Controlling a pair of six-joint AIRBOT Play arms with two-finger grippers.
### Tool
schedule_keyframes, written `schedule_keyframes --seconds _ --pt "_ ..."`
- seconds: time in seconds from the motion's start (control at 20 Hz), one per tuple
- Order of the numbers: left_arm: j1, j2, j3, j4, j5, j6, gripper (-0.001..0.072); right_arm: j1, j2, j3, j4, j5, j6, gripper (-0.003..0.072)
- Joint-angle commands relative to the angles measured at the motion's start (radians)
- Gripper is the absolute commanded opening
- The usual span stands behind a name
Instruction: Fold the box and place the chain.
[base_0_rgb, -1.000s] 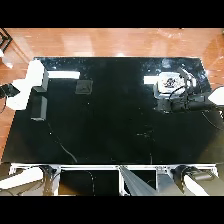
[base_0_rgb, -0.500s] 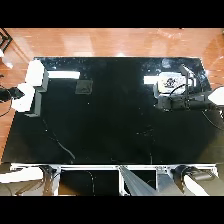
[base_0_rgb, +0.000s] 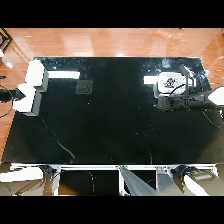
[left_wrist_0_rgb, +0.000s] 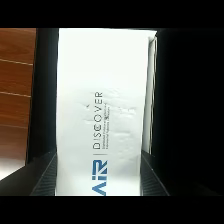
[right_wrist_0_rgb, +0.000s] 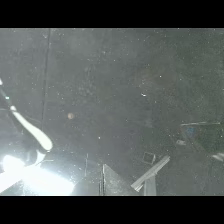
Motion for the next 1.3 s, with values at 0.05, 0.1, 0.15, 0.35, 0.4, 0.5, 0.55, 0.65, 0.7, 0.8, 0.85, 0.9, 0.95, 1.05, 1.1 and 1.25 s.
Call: schedule_keyframes --seconds 0.05,0.1,0.15,0.35,0.4,0.5,0.55,0.65,0.7,0.8,0.85,0.9,0.95,1.05,1.1,1.25 --pt "-0.003 -0.003 -0.004 0.005 -0.005 0.034 0.0023 -0.001 0.001 0.000 0.001 -0.001 0.001 0.0023" --pt "-0.007 -0.006 -0.005 0.009 -0.004 0.034 0.0022 -0.001 0.001 0.000 0.001 -0.001 0.001 0.0023" --pt "-0.012 -0.009 -0.005 0.009 -0.004 0.034 0.0022 -0.001 0.001 0.000 0.001 -0.001 0.001 0.0023" --pt "-0.028 -0.016 -0.005 0.009 -0.001 0.038 0.0023 -0.001 0.001 0.000 0.000 -0.001 0.001 0.0023" --pt "-0.029 -0.016 -0.005 0.008 0.000 0.042 0.0022 -0.001 0.001 0.000 0.000 -0.002 0.001 0.0023" --pt "-0.028 -0.016 -0.005 0.010 -0.006 0.048 0.0025 -0.001 0.001 0.000 0.000 -0.008 0.001 0.0023" --pt "-0.028 -0.016 -0.005 0.012 -0.010 0.055 0.0049 -0.001 0.001 0.000 0.000 -0.011 0.001 0.0023" --pt "-0.030 -0.016 -0.005 0.012 -0.010 0.055 0.0239 -0.001 0.001 0.000 0.000 -0.014 0.001 0.0023" --pt "-0.033 -0.016 -0.004 0.013 -0.010 0.055 0.0341 -0.001 0.001 0.000 0.000 -0.014 0.001 0.0023" --pt "-0.040 -0.012 -0.004 0.013 -0.003 0.055 0.0606 -0.001 0.001 0.000 0.001 -0.014 0.002 0.0023" --pt "-0.042 -0.008 -0.003 0.012 0.001 0.055 0.0652 -0.001 0.001 0.000 0.002 -0.014 0.002 0.0023" --pt "-0.042 -0.005 -0.002 0.012 0.002 0.055 0.0652 -0.001 0.001 0.000 0.004 -0.014 0.002 0.0023" --pt "-0.041 0.003 -0.001 0.013 0.002 0.055 0.0652 0.000 0.001 0.000 0.004 -0.014 0.002 0.0023" --pt "-0.041 0.023 0.000 0.023 0.003 0.055 0.0652 0.000 0.001 0.000 0.005 -0.015 0.001 0.0023" --pt "-0.041 0.031 0.005 0.035 0.002 0.055 0.0652 -0.001 0.001 0.000 0.005 -0.014 0.001 0.0023" --pt "-0.041 0.063 0.024 0.047 0.005 0.050 0.0652 0.000 0.001 0.000 0.008 -0.014 0.001 0.0023"
